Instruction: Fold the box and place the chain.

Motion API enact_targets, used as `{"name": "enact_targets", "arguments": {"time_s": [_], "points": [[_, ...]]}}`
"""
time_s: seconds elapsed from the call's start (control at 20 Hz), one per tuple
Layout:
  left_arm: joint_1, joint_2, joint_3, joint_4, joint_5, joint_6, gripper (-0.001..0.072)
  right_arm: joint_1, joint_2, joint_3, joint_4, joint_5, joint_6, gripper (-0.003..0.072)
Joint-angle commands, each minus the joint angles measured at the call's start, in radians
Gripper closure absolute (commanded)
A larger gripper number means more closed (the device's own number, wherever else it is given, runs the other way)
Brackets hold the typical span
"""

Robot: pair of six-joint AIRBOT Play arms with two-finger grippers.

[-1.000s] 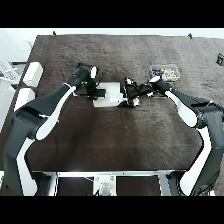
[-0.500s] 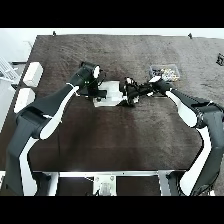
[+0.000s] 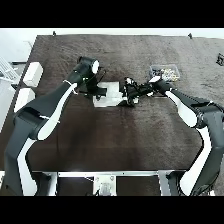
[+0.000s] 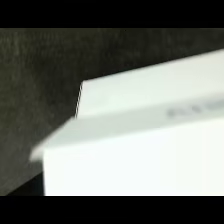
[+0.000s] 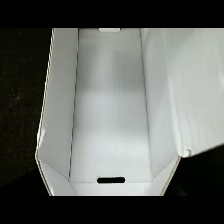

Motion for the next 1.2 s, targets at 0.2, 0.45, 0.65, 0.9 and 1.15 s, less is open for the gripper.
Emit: {"name": "enact_targets", "arguments": {"time_s": [0.2,0.45,0.65,0.9,1.15], "points": [[0.069,0.115,0.013,-0.020,-0.137,0.252,0.0343,0.001,0.000,0.000,0.000,0.000,0.000,0.0047],[0.168,0.150,-0.009,-0.224,-0.002,0.781,0.0344,0.001,0.000,0.000,0.000,0.000,0.000,0.0047],[0.279,0.150,-0.101,-0.501,-0.063,0.956,0.0344,0.001,0.000,0.000,0.000,0.000,0.000,0.0047],[0.332,0.150,-0.312,-0.537,0.185,1.482,-0.0011,0.001,0.000,0.000,0.000,0.000,0.000,0.0047],[0.333,0.150,-0.494,-0.614,0.440,1.902,-0.0011,0.001,0.000,0.000,0.000,0.000,0.000,0.0047]]}}
